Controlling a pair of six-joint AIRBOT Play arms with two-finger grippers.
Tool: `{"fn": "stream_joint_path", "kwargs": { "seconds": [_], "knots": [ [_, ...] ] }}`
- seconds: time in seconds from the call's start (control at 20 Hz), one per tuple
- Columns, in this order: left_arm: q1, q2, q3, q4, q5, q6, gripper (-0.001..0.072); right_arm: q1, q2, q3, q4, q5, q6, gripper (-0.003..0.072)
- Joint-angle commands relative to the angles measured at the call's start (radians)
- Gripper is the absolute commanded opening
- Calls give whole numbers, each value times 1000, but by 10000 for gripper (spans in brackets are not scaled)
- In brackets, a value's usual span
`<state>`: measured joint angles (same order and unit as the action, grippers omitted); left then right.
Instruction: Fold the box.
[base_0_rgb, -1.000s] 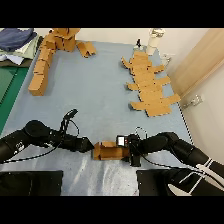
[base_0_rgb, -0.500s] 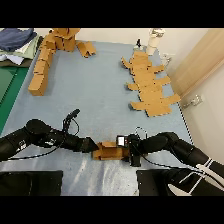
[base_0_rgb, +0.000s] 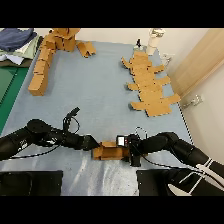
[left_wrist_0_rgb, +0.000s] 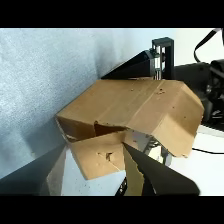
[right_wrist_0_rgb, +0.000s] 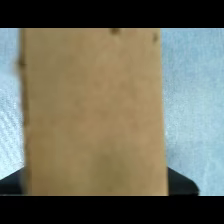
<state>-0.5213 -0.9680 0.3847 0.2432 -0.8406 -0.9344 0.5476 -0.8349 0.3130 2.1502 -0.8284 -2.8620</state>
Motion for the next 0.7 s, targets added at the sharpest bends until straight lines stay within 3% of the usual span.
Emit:
{"fn": "stream_joint_path", "kwargs": {
  "seconds": [0.0, 0.4, 0.65],
  "knots": [
    [-29, -1, 1, 16, 22, -15, 549, 0, 1, 0, 0, 0, 0, 507],
    [-188, -1, 4, 68, 158, -127, 549, 0, 1, 0, 0, 0, 0, 507],
    [-262, -25, 113, 395, 186, -385, 548, 0, 1, 0, 0, 0, 0, 507]
  ]
}}
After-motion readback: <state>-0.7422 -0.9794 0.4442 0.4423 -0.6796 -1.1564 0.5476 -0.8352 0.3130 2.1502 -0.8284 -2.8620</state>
